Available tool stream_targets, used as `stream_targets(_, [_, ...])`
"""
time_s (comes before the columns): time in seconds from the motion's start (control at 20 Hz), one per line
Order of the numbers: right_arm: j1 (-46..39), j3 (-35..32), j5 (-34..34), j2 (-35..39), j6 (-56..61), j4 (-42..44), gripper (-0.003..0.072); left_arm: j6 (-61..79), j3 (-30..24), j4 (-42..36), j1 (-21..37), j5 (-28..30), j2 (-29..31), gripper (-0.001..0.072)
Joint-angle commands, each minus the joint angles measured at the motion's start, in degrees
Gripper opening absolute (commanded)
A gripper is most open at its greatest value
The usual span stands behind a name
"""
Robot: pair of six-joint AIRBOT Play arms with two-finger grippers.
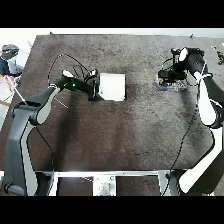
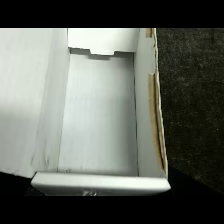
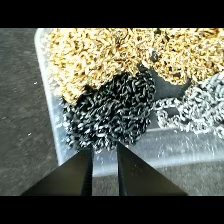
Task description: Fold the box and place the chain.
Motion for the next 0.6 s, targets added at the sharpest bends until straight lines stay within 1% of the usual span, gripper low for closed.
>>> stream_targets(0.0, [-0.2,-0.02,-0.79,-2.29,-0.7,0.96,0.0182,0.0,0.02,0.02,0.04,0.02,0.04,0.0538])
stream_targets(0.2, [-0.2,0.0,-0.81,-4.11,-0.7,1.99,0.0181,0.0,0.02,0.02,0.04,0.04,0.04,0.0538])
stream_targets(0.25, [-0.17,-0.02,-1.27,-4.11,-0.68,1.92,0.017,0.0,0.02,0.02,0.04,0.02,0.04,0.0538])
stream_targets(0.3, [-0.17,0.11,-1.75,-4.02,-0.7,1.9,0.0091,0.0,0.02,0.02,0.04,0.02,0.04,0.0538])
stream_targets(0.35, [-0.17,0.17,-1.99,-3.85,-0.63,1.49,0.0029,0.0,0.02,0.02,0.04,0.04,0.04,0.0538])
stream_targets(0.55, [-0.15,0.17,-1.18,-1.81,-0.63,1.31,0.0026,0.0,0.02,0.02,0.04,0.04,0.04,0.0538])
